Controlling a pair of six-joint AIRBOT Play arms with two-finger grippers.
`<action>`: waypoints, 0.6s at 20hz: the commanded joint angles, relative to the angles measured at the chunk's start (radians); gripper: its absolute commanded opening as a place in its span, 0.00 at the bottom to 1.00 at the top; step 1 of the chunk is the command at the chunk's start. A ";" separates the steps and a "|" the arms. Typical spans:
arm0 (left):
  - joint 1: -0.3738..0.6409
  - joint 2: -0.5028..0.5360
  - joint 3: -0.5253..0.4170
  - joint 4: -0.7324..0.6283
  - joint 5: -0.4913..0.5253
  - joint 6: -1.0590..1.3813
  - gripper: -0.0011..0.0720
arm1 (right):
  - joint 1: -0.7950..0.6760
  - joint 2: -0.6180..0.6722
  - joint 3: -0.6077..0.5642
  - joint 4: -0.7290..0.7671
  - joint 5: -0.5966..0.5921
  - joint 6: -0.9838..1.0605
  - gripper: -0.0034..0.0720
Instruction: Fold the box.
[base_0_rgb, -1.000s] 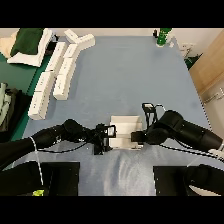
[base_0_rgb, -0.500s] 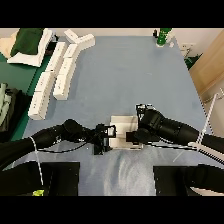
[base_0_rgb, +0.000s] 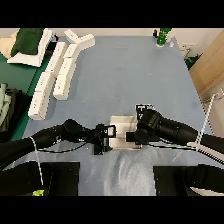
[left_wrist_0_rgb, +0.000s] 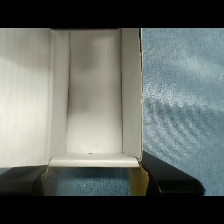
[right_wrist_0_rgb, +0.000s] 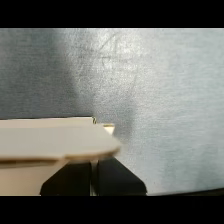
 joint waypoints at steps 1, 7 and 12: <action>0.000 0.000 0.001 0.000 0.000 0.000 0.66 | 0.001 -0.001 0.001 -0.004 -0.006 0.000 0.05; 0.000 0.000 0.001 0.000 0.000 0.000 0.66 | 0.000 0.000 0.001 0.030 -0.006 -0.030 0.75; 0.000 0.000 0.001 0.001 0.000 0.000 0.66 | 0.003 0.019 0.051 0.107 -0.056 -0.091 0.72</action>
